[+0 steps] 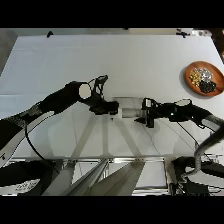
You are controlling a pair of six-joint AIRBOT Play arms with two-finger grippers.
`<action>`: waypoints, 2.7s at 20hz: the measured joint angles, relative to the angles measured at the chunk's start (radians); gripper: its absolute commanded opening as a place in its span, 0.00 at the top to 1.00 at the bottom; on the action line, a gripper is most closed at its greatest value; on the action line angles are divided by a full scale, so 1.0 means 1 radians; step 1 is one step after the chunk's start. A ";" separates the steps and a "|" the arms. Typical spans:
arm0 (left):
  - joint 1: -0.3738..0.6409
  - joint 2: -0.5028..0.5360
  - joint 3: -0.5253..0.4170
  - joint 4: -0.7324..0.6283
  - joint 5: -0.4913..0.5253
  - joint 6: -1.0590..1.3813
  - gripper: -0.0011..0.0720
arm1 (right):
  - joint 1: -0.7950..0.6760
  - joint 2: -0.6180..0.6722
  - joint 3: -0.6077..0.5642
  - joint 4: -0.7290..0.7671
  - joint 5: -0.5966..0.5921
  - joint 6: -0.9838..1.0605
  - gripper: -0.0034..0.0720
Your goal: Fold the box and place the chain.
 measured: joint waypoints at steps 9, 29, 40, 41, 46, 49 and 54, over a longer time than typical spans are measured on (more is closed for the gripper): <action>-0.049 -0.084 0.100 0.069 -0.070 -0.117 0.31 | 0.000 0.000 0.000 0.000 0.001 0.000 0.42; -0.124 -0.103 0.124 0.264 -0.047 -0.453 0.53 | 0.000 0.000 0.000 0.000 0.000 0.000 0.42; -0.167 -0.140 0.125 0.365 -0.047 -0.591 0.74 | 0.000 0.000 0.000 0.000 0.000 0.000 0.42; -0.167 -0.142 0.125 0.372 -0.052 -0.592 0.83 | 0.000 0.000 0.000 0.000 0.000 0.000 0.42; -0.168 -0.145 0.126 0.387 -0.059 -0.583 0.97 | 0.000 0.000 0.000 0.001 0.003 -0.003 0.42; -0.167 -0.148 0.126 0.386 -0.037 -0.580 0.58 | 0.000 0.000 0.000 -0.002 -0.002 0.004 0.42; -0.168 -0.147 0.126 0.388 -0.016 -0.575 0.59 | 0.000 0.000 0.000 -0.001 -0.001 0.002 0.42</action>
